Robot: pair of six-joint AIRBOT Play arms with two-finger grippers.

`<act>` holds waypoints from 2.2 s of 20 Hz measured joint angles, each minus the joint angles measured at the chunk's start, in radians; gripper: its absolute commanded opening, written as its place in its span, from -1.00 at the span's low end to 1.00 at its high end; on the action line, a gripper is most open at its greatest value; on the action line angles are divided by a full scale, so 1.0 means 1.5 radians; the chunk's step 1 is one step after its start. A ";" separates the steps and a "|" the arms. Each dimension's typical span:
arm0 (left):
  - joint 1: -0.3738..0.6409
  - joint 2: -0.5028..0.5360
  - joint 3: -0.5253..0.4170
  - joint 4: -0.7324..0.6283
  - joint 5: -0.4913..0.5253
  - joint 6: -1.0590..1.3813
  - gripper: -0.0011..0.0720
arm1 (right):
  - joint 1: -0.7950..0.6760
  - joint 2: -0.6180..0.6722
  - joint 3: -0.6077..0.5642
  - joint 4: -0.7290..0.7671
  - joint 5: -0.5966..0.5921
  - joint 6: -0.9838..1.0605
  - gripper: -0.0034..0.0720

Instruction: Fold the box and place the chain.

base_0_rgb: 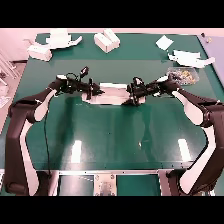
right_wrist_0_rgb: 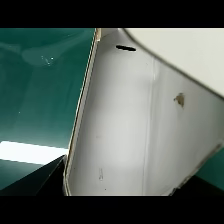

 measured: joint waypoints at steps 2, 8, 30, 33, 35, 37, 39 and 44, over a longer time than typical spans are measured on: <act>0.000 0.000 0.000 0.000 0.000 0.000 -0.91 | 0.000 0.000 0.000 0.000 0.000 0.000 0.66; -0.001 -0.002 -0.001 0.016 0.017 0.003 0.15 | 0.000 0.000 0.000 -0.005 0.003 -0.001 0.66; 0.021 0.149 0.053 -0.048 -0.093 -0.021 0.14 | 0.000 -0.001 0.000 0.000 0.000 -0.001 0.66; 0.044 0.167 0.055 -0.045 -0.117 -0.052 -0.92 | 0.000 -0.001 0.000 0.000 0.000 -0.001 0.66; 0.058 0.171 0.056 -0.031 -0.159 -0.070 -0.93 | 0.000 -0.001 0.000 0.000 0.000 -0.001 0.66; 0.066 0.175 0.056 -0.024 -0.192 -0.098 -0.93 | 0.000 -0.001 0.000 0.000 0.000 -0.001 0.66; 0.069 0.176 0.056 -0.016 -0.207 -0.127 -0.94 | 0.000 -0.001 0.000 0.000 0.000 0.000 0.66; 0.071 0.177 0.056 -0.012 -0.195 -0.187 -0.94 | 0.000 -0.001 0.000 0.000 0.000 0.000 0.66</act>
